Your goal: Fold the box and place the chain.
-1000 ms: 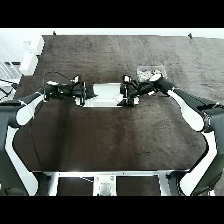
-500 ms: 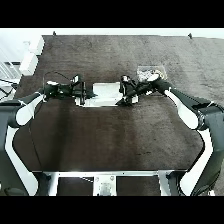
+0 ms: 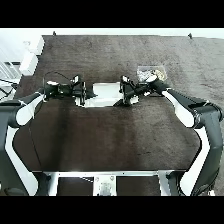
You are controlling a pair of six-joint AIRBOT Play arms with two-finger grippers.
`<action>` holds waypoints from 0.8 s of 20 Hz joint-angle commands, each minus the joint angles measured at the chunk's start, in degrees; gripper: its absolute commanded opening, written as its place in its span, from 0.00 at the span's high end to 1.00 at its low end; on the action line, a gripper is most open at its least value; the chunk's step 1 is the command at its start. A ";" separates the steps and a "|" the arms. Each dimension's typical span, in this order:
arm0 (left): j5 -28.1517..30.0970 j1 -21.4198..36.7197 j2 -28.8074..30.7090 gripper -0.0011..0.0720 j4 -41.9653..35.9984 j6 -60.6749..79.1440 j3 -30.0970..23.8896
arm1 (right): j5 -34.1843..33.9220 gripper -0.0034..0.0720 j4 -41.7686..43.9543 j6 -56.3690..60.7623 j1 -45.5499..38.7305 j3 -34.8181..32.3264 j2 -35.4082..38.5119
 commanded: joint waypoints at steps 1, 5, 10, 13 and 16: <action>0.04 0.00 0.04 0.96 0.00 0.00 0.07 | 0.39 0.13 0.00 -0.48 0.07 0.48 -0.72; 0.04 0.00 0.04 0.96 0.00 0.00 0.07 | 1.64 0.13 0.00 -0.44 0.07 2.56 -2.01; 0.04 0.00 0.04 0.96 0.00 0.00 0.07 | 1.64 0.13 0.02 -0.46 -0.17 3.80 -3.02; 0.04 0.00 0.04 0.96 0.00 0.00 0.07 | 1.66 0.13 0.04 -0.48 -0.17 3.80 -3.02; 0.04 0.00 0.04 0.96 0.00 0.00 0.07 | 1.66 0.13 -0.07 -0.46 -0.20 3.91 -3.10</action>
